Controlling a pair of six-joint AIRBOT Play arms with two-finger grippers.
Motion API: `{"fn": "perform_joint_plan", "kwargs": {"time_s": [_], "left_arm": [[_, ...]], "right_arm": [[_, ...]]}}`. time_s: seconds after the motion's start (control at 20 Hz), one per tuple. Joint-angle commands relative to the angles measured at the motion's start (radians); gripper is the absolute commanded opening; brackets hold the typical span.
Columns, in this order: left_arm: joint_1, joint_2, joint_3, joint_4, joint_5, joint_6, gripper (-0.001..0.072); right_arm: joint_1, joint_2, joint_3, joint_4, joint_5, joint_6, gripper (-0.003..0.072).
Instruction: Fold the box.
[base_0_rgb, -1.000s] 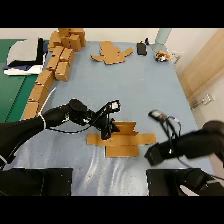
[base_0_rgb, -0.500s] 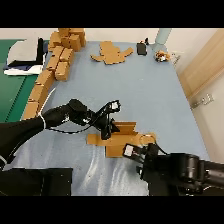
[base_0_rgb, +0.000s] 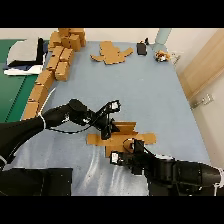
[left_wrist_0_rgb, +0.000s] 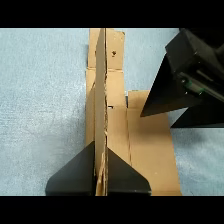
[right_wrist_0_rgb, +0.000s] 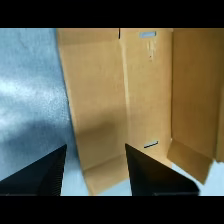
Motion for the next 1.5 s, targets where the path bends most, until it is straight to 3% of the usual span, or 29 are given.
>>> {"fn": "perform_joint_plan", "kwargs": {"time_s": [0.0, 0.15, 0.5, 0.6, 0.75, 0.85, 1.0, 1.15, 1.45], "left_arm": [[0.000, 0.000, 0.000, 0.000, 0.000, 0.000, 0.0016], [0.000, 0.000, 0.000, 0.000, 0.000, 0.000, 0.0016], [0.000, 0.000, 0.000, 0.000, 0.000, 0.000, 0.0016], [0.000, 0.000, 0.000, 0.000, 0.000, 0.000, 0.0016], [0.000, 0.000, 0.000, 0.000, 0.000, 0.000, 0.0016], [0.000, 0.000, 0.000, 0.000, 0.000, 0.000, 0.0016], [0.000, 0.000, 0.000, 0.000, 0.000, 0.000, 0.0016], [0.000, 0.000, 0.000, 0.000, 0.000, 0.000, 0.0016], [0.000, 0.000, 0.000, 0.000, 0.000, 0.000, 0.0016]], "right_arm": [[0.001, -0.026, 0.000, -0.135, 0.043, 0.156, 0.0543], [0.001, -0.022, 0.001, -0.264, 0.035, 0.320, 0.0543], [0.001, 0.052, 0.037, -0.269, -0.034, 0.441, 0.0546], [0.001, 0.071, 0.037, -0.270, -0.079, 0.440, 0.0719], [-0.035, 0.127, 0.033, -0.214, -0.113, 0.433, 0.0720], [-0.074, 0.159, 0.030, -0.170, -0.111, 0.310, 0.0720], [-0.163, 0.186, -0.005, -0.098, -0.010, 0.108, 0.0719], [-0.299, 0.186, -0.021, 0.063, 0.077, -0.139, 0.0719], [-0.520, 0.216, -0.016, 0.352, 0.137, -0.594, 0.0719]]}}
